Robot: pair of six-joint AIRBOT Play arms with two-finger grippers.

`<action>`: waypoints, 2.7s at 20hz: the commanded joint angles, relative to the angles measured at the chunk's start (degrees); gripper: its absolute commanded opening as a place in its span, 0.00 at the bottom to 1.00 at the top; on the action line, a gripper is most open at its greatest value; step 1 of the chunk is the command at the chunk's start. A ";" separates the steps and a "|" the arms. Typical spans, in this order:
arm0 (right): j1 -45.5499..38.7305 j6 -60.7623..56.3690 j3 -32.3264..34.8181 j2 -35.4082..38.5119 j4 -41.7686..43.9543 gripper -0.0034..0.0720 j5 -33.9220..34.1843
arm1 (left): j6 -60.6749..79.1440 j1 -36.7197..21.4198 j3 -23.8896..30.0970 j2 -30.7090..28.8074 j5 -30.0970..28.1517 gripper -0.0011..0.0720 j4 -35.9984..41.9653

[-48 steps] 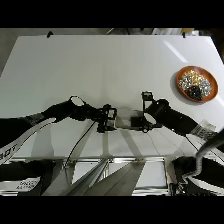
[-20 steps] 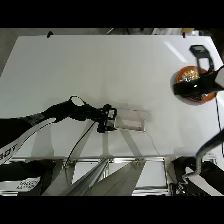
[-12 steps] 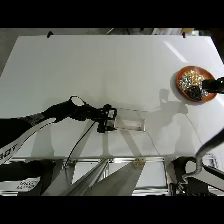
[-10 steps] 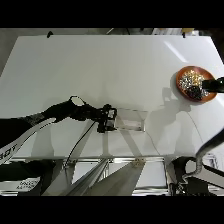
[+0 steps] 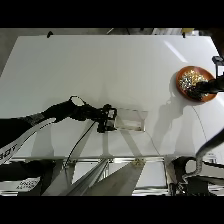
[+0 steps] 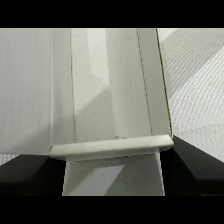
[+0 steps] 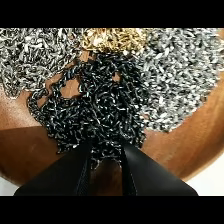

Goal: Fold the box and place the chain.

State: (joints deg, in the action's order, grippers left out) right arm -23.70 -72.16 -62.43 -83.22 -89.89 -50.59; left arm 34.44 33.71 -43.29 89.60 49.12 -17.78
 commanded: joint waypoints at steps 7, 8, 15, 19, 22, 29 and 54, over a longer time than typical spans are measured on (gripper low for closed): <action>-0.04 0.72 -0.02 -3.13 1.60 0.25 0.22 | 0.02 -0.04 -0.04 -0.04 0.00 0.25 -0.02; -0.04 0.70 -0.02 -3.52 1.60 0.25 -0.11 | 0.02 -0.04 -0.04 -0.04 -0.02 0.25 -0.02; -0.04 0.66 -0.13 1.77 1.44 0.06 -2.62 | 0.00 -0.04 -0.04 -0.04 0.00 0.25 -0.02; -0.04 0.59 -0.13 11.93 2.21 0.06 -4.83 | 0.00 -0.04 -0.04 -0.04 0.00 0.25 -0.02; -0.04 0.70 -0.13 20.17 7.93 0.06 -11.63 | 0.02 -0.04 -0.04 -0.04 0.00 0.25 -0.02; 6.40 0.39 -0.13 43.17 20.31 0.06 -21.27 | 0.02 -0.04 -0.04 -0.04 -0.02 0.25 -0.02; 43.41 -2.97 5.07 54.86 42.34 0.06 -15.43 | 0.02 -0.04 -0.04 -0.04 0.00 0.25 -0.02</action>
State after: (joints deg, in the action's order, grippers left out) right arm 14.70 -75.07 -57.98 -27.64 -48.36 -71.88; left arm 34.44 33.71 -43.29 89.60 49.12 -17.80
